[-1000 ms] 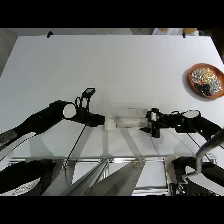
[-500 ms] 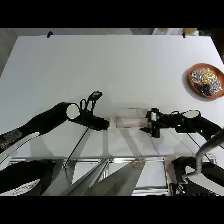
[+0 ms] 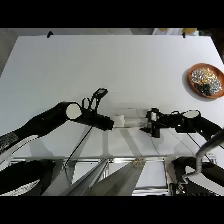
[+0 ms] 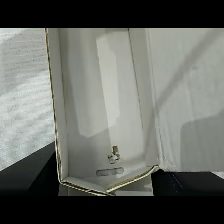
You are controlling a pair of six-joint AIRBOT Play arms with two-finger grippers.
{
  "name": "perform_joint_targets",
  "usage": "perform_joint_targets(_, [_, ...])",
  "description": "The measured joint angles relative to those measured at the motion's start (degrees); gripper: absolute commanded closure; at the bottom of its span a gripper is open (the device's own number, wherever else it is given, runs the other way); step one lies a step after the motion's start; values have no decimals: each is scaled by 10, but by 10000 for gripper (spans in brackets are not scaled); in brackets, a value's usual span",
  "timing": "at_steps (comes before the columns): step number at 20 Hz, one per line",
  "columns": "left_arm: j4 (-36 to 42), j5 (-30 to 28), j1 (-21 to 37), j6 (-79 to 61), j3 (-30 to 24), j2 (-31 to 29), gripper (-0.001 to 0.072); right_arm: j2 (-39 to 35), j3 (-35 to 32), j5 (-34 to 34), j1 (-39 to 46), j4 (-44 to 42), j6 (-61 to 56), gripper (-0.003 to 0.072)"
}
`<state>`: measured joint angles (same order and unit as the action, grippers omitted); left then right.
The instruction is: Fold the box and place the chain.
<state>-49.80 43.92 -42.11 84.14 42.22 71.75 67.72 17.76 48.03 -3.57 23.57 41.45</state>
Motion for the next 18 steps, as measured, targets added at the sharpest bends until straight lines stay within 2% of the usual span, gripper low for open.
perform_joint_targets(1, [4, -4, -2, 0, 0, -1, 611, 0, 0, 0, 0, 0, 0, 330])
perform_joint_targets(3, [9, -10, -5, -2, 1, -1, 556, 0, 0, 0, 0, 0, 0, 330])
perform_joint_targets(18, [40, -30, -3, -32, 15, 15, 555, 0, 0, 0, 0, 0, 0, 330])
